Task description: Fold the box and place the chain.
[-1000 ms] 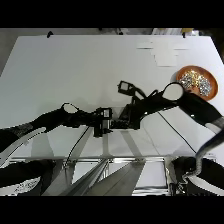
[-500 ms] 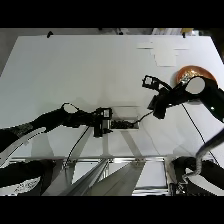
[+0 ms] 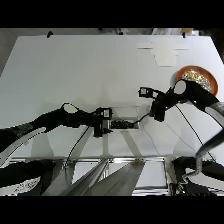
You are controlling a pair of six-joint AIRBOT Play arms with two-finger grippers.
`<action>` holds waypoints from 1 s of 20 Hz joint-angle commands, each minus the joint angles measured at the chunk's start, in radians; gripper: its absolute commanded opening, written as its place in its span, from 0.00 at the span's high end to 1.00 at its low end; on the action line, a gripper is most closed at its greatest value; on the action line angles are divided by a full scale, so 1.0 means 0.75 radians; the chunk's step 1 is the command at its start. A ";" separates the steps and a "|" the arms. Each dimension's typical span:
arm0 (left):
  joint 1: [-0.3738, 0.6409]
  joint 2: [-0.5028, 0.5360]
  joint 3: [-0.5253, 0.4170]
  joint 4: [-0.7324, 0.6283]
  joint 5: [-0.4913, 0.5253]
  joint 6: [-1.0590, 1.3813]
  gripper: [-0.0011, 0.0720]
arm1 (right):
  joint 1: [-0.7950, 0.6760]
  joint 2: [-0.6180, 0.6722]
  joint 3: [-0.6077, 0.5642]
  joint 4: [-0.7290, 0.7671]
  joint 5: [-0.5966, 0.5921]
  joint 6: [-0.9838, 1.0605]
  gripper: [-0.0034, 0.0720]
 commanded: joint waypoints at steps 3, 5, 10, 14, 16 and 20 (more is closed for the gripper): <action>0.001 0.001 -0.001 0.000 0.001 0.000 0.75 | -0.001 -0.057 -0.001 0.001 -0.075 -0.052 0.72; 0.001 0.001 -0.001 0.000 0.001 0.001 0.75 | -0.001 -0.064 -0.002 0.001 -0.072 -0.065 0.73; 0.001 0.001 -0.001 0.000 0.001 0.000 0.75 | -0.001 -0.080 -0.002 0.001 -0.027 -0.065 0.93; 0.001 0.001 -0.001 0.000 0.001 0.001 0.75 | -0.001 0.049 -0.001 -0.003 -0.026 -0.105 0.93; 0.001 0.001 -0.001 0.000 0.001 0.001 0.75 | -0.001 0.109 -0.001 -0.004 -0.030 -0.105 0.93; 0.001 0.001 -0.001 0.000 0.000 0.000 0.75 | -0.001 0.159 -0.002 -0.002 -0.031 -0.207 0.93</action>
